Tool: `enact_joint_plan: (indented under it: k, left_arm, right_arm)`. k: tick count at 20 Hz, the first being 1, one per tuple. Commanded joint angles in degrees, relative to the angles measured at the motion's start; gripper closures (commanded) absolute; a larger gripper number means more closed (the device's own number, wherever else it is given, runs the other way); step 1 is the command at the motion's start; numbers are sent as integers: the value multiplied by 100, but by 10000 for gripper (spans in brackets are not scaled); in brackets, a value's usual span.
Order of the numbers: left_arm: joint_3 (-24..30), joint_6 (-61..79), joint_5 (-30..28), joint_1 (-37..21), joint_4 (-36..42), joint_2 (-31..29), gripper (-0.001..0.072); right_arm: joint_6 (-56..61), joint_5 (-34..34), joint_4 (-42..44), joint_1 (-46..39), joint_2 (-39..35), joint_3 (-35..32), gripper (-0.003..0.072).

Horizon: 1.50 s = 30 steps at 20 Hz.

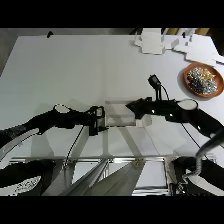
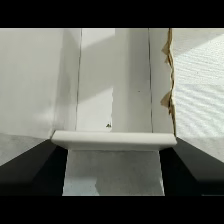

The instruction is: Fold the box and place the chain.

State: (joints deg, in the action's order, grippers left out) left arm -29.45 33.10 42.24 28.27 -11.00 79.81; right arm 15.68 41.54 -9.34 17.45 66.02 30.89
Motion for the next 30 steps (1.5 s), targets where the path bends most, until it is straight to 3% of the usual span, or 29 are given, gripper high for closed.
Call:
enact_joint_plan:
  k: [1,5,8,13,16,19,22,23,24,25,27,30]
  left_arm:
    - [-4,0,-2,2,0,-2,438]
    - [-4,0,-2,2,0,-2,438]
    - [-4,0,-2,2,0,-2,438]
    - [-4,2,-2,2,0,-2,438]
    - [-4,0,-2,2,2,-2,438]
    - [-4,0,-2,2,0,-2,438]
    - [-4,0,-2,2,0,-2,438]
    - [-4,0,-2,2,2,-2,438]
    - [-4,2,-2,4,0,-2,438]
    - [-4,0,-2,2,2,-2,438]
    - [-4,0,-2,2,2,-2,438]
    - [-4,2,-2,2,0,-2,438]
  right_arm:
    - [363,-160,-289,4,907,586,673]
    - [1338,-490,-2090,4,953,608,673]
    - [1528,-310,-2632,2,949,621,673]
    - [1547,1021,-3794,-66,474,1423,672]
    - [1250,964,-5265,-378,-146,1561,675]
    - [417,1899,-6467,-531,-422,1552,674]
    - [398,1908,-6454,-356,-422,1279,671]
    - [70,1694,-6266,-170,-422,1078,618]
    - [-398,1488,-6006,-4,-422,859,516]
    - [-935,1276,-5707,129,-422,638,481]
    - [-1808,1139,-5307,199,-422,415,481]
    - [-2218,1121,-5014,195,-422,348,482]
